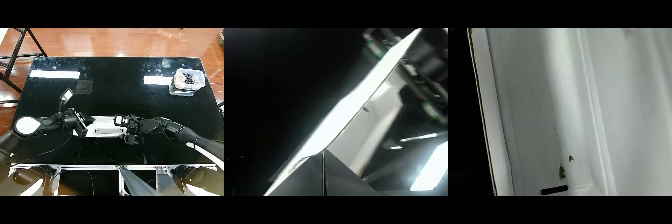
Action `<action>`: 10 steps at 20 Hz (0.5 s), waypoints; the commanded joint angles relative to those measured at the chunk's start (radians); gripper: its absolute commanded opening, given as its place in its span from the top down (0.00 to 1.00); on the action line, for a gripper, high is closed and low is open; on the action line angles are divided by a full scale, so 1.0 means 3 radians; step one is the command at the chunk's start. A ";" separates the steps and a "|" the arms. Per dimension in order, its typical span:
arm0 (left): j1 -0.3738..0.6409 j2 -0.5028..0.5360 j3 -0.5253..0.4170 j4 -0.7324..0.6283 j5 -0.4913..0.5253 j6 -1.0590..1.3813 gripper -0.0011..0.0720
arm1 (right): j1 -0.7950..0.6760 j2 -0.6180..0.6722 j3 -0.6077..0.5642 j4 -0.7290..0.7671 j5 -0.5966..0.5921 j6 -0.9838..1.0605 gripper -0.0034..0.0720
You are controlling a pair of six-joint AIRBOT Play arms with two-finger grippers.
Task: Fold the box and place the chain.
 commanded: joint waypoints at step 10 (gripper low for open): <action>-0.0019 -0.0552 0.0062 -0.0411 0.0370 0.0501 0.96 | 0.0071 -0.0013 -0.0001 -0.0092 -0.0006 0.0011 0.64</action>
